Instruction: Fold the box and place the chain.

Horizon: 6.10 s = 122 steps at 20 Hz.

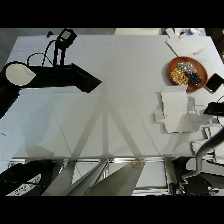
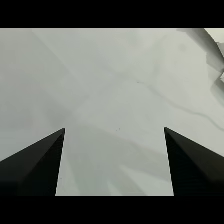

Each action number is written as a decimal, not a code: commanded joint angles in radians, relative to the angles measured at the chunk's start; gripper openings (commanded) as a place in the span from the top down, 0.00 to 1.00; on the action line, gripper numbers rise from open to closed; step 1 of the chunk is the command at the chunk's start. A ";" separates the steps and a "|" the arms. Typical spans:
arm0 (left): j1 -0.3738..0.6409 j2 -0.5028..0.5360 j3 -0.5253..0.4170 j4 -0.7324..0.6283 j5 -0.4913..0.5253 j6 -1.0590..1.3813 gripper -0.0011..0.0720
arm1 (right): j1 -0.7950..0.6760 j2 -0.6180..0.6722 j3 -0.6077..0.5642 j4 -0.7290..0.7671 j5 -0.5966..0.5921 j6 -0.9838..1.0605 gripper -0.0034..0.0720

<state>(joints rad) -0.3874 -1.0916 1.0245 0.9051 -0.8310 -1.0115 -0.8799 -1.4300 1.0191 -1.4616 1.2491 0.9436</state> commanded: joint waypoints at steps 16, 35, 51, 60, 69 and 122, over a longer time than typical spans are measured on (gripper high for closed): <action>-0.001 -0.001 0.000 0.000 0.000 0.000 0.04 | 0.118 0.006 0.001 0.134 0.096 -0.090 0.94; -0.001 -0.001 0.000 0.000 0.000 0.000 0.04 | 0.875 0.223 0.000 0.643 -0.250 -0.142 0.94; -0.001 -0.001 0.000 0.000 0.000 0.000 0.04 | 0.977 0.061 -0.151 0.682 -0.662 -0.219 0.94; -0.001 -0.001 0.000 0.000 0.000 0.000 0.04 | 0.977 0.034 -0.152 0.752 -0.720 -0.218 0.94; -0.001 -0.001 0.000 0.000 0.000 0.000 0.04 | 0.971 0.257 -0.376 0.767 -0.989 -0.215 0.94; 0.137 -0.085 0.097 -0.004 -0.075 0.044 0.39 | 0.971 0.272 -0.550 0.837 -1.109 -0.209 0.94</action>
<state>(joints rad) -0.3038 -1.1305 1.0657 0.8986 -0.8566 -0.9882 0.0914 -1.1584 0.4690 -0.6243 0.1398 0.7341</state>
